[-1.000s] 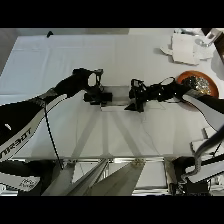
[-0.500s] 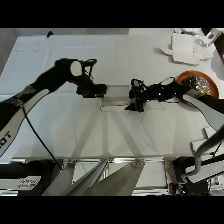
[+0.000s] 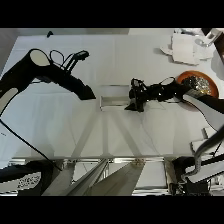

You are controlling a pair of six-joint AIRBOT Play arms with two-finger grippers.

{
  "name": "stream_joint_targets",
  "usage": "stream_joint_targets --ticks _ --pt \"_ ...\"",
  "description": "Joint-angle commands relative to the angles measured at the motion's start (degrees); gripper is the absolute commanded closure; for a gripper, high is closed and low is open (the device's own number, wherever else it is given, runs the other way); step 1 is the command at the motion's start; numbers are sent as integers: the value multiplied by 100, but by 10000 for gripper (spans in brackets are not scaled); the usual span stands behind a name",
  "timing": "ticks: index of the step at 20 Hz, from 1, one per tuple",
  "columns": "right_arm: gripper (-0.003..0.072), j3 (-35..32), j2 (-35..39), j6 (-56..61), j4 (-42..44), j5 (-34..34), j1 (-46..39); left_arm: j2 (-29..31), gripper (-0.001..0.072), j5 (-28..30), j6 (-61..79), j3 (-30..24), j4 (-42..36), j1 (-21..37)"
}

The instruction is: Fold the box and place the chain.

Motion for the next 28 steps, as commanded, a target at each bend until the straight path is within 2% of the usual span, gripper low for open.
stream_joint_targets --ticks 1,3,4,6,9,12,28 --pt "166 4 -2 0 2 2 0 37 53 710 2841 -844 -955 365" --pt "166 4 -2 0 2 2 0 -61 41 901 4113 -1189 -1370 527" --pt "166 4 -2 0 2 2 0 -173 15 750 4892 -1268 -1506 595" --pt "166 4 -2 0 2 2 0 -507 14 422 6192 -1290 -1705 686" --pt "166 4 -2 0 2 2 0 -1102 11 365 6686 -1290 -2706 741" --pt "166 2 -2 0 2 2 0 -1460 11 350 7565 -1287 -2951 671" --pt "166 4 -2 0 2 2 0 -1528 12 710 7838 -1281 -3104 365"
